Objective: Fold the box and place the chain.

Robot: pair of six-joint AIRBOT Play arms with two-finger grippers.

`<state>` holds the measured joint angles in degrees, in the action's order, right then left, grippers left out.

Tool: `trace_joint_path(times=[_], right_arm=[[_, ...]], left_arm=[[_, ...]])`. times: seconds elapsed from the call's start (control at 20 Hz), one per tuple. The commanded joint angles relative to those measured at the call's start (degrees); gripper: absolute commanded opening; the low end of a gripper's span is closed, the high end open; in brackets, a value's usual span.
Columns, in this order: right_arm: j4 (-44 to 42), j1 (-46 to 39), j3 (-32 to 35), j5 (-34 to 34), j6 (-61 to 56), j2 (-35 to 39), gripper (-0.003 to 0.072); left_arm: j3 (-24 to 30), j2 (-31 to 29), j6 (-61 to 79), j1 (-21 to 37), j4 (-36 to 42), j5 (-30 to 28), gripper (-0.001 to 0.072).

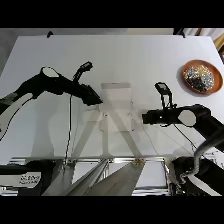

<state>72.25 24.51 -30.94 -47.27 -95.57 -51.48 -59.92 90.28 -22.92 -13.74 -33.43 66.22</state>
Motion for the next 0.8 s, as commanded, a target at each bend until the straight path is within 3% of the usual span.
trace_joint_path(times=[0.0, 0.55, 0.65, 0.75], right_arm=[[-1.1, 0.1, 0.0, -0.3, 0.0, 0.0, 0.0014], [-1.1, 0.1, 0.0, -0.3, 0.0, 0.0, 0.0014], [-1.1, 0.1, 0.0, -0.3, 0.0, 0.0, 0.0014], [-1.1, 0.1, 0.0, -0.3, 0.0, 0.0, 0.0014]], left_arm=[[-2.5, 3.8, -0.5, -1.6, -1.1, -0.6, 0.0541], [-2.6, 8.9, 5.7, -4.1, 5.7, 3.2, 0.0506], [-2.6, 8.9, 6.4, -4.3, 5.7, 3.2, 0.0429], [-2.6, 8.9, 6.4, -4.3, 5.5, 3.0, 0.0283]])
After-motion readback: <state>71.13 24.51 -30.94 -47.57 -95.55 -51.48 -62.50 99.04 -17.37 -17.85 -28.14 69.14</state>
